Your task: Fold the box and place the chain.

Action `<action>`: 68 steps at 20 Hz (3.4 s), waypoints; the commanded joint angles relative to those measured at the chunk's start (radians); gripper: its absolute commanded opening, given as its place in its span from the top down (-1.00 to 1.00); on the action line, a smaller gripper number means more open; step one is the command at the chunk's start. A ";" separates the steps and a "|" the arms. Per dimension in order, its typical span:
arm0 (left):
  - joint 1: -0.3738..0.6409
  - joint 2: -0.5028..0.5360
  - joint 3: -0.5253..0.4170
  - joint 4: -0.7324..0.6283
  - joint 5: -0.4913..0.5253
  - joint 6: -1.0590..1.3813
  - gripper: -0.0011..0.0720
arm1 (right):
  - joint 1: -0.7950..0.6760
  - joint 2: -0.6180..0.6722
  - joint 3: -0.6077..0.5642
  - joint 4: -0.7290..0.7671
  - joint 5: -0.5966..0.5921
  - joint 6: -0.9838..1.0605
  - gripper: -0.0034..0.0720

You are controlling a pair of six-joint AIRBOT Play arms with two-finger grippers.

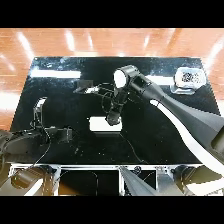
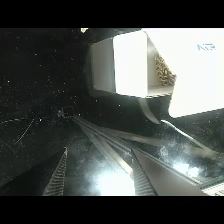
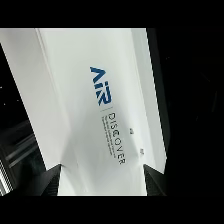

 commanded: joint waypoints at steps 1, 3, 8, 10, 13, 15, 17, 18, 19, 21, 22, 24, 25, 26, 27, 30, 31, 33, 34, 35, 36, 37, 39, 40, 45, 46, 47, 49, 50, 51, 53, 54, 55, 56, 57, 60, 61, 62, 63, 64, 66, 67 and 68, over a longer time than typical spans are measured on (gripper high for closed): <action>0.001 0.000 0.000 0.001 -0.002 0.000 -0.43 | 0.009 -0.007 0.000 -0.007 -0.009 -0.025 -0.79; 0.001 0.000 0.000 0.001 -0.006 0.000 -0.43 | 0.009 -0.007 0.000 -0.007 -0.008 -0.027 -0.78; 0.001 0.000 0.000 0.000 -0.007 0.000 -0.43 | 0.009 -0.008 0.000 -0.032 -0.010 -0.029 -0.76; 0.001 0.000 0.000 0.001 -0.007 0.000 -0.43 | 0.009 -0.009 0.000 -0.051 -0.027 -0.029 -0.76; 0.001 0.000 0.000 0.000 -0.008 0.000 -0.43 | 0.009 -0.016 0.000 -0.063 -0.050 -0.029 -0.76; 0.001 0.000 0.000 0.001 -0.008 0.000 -0.43 | 0.009 -0.022 0.000 -0.063 -0.053 -0.029 -0.76; 0.001 0.000 0.000 0.000 -0.008 0.000 -0.43 | 0.009 -0.024 0.000 -0.061 -0.054 -0.029 -0.76; 0.001 0.000 0.000 0.000 -0.008 0.000 -0.43 | 0.009 -0.024 0.000 -0.059 -0.053 -0.029 -0.70; 0.001 0.000 0.000 0.000 -0.008 0.000 -0.43 | 0.009 -0.024 0.000 -0.059 -0.048 -0.029 -0.30; 0.001 0.000 0.000 0.000 -0.008 0.000 -0.43 | 0.008 -0.024 0.000 -0.059 -0.045 -0.029 -0.09; 0.001 0.000 0.000 0.000 -0.008 0.000 -0.43 | 0.008 -0.024 0.001 -0.059 -0.045 -0.029 -0.09; 0.001 0.000 0.000 0.000 -0.008 0.000 -0.43 | 0.008 -0.023 0.001 -0.059 -0.042 -0.029 -0.09; 0.001 0.000 0.000 0.000 -0.008 0.000 -0.43 | 0.008 -0.022 0.001 -0.059 -0.042 -0.029 -0.09; 0.001 0.000 0.000 0.000 -0.008 0.000 -0.43 | 0.008 -0.021 0.002 -0.059 -0.039 -0.029 -0.09; 0.001 0.000 0.000 0.000 -0.008 0.000 -0.43 | 0.008 -0.021 0.005 -0.059 -0.037 -0.029 -0.09; 0.001 0.000 0.000 0.000 -0.007 0.000 -0.43 | 0.008 -0.021 0.019 -0.059 -0.024 -0.028 -0.09; 0.001 0.000 0.000 0.000 -0.007 0.000 -0.43 | 0.006 -0.021 0.026 -0.056 -0.023 -0.028 -0.10; 0.001 0.000 0.000 0.000 -0.007 0.000 -0.43 | -0.004 -0.021 0.043 -0.053 -0.015 -0.028 -0.10; 0.001 0.000 0.000 0.000 -0.007 0.000 -0.43 | -0.010 -0.021 0.049 -0.051 -0.013 -0.027 -0.10; 0.001 0.000 0.000 0.000 -0.007 0.000 -0.43 | -0.014 -0.021 0.050 -0.051 -0.013 -0.025 -0.10; 0.001 0.000 0.000 0.000 -0.007 0.000 -0.43 | -0.018 -0.021 0.050 -0.051 -0.013 -0.024 -0.09; 0.001 0.000 0.000 0.000 -0.007 0.000 -0.43 | -0.018 -0.021 0.050 -0.051 -0.013 -0.024 -0.09; 0.001 0.000 0.000 0.000 -0.007 0.000 -0.43 | -0.018 -0.021 0.050 -0.051 -0.013 -0.024 -0.09; 0.001 0.000 0.000 0.000 -0.007 0.000 -0.43 | -0.018 -0.022 0.050 -0.051 -0.013 -0.024 -0.09; 0.001 0.000 0.000 -0.002 -0.005 0.000 -0.43 | -0.018 -0.030 0.048 -0.051 -0.012 -0.011 -0.09; 0.001 0.000 0.000 -0.005 -0.005 0.000 -0.43 | -0.018 -0.034 0.048 -0.051 -0.012 -0.008 -0.09; 0.001 0.000 0.000 -0.009 -0.005 0.000 -0.43 | -0.018 -0.040 0.048 -0.053 -0.012 -0.008 -0.09; 0.001 0.000 0.000 -0.011 -0.005 0.000 -0.43 | -0.018 -0.052 0.048 -0.052 -0.012 -0.005 -0.09; 0.001 0.000 0.000 -0.011 -0.005 0.000 -0.43 | -0.018 -0.055 0.048 -0.052 -0.012 -0.005 -0.09; 0.001 0.000 0.000 -0.011 -0.005 0.000 -0.43 | -0.018 -0.056 0.048 -0.053 -0.013 -0.006 -0.09; 0.001 0.000 0.000 -0.011 -0.006 0.000 -0.43 | -0.018 -0.056 0.048 -0.055 -0.013 -0.006 -0.09; 0.001 0.000 0.000 -0.011 -0.007 0.000 -0.43 | -0.018 -0.056 0.048 -0.054 -0.013 -0.006 -0.09; 0.001 0.000 0.000 -0.011 -0.008 0.000 -0.43 | -0.018 -0.056 0.048 -0.050 -0.012 -0.006 -0.10; 0.001 0.000 0.000 -0.011 -0.008 0.000 -0.43 | -0.018 -0.056 0.048 -0.039 -0.005 -0.006 -0.10; 0.001 0.000 0.000 -0.011 -0.007 0.000 -0.43 | -0.018 -0.056 0.048 -0.022 0.005 -0.006 -0.26; 0.001 0.000 0.000 -0.011 -0.007 0.000 -0.43 | -0.018 -0.056 0.049 -0.014 0.008 0.002 -0.78; 0.001 0.000 0.000 -0.011 -0.007 0.000 -0.43 | -0.018 -0.056 0.049 -0.014 0.008 0.002 -0.77; 0.001 0.000 0.000 -0.011 -0.007 0.000 -0.43 | -0.018 -0.056 0.049 -0.016 0.005 0.010 -0.76; 0.001 0.000 0.000 -0.011 -0.007 0.000 -0.43 | -0.019 -0.055 0.050 -0.018 0.005 0.023 -0.76; 0.001 0.000 0.000 -0.011 -0.008 0.000 -0.43 | -0.019 -0.053 0.052 -0.019 0.006 0.042 -0.76; 0.001 0.000 0.000 -0.011 -0.010 0.000 -0.43 | -0.019 -0.038 0.061 -0.021 0.007 0.080 -0.76; 0.001 0.000 0.000 -0.011 -0.011 0.000 -0.43 | -0.021 -0.025 0.065 -0.020 0.004 0.094 -0.68; 0.001 0.000 0.000 -0.011 -0.014 0.000 -0.43 | -0.027 -0.010 0.066 -0.023 -0.004 0.107 -0.39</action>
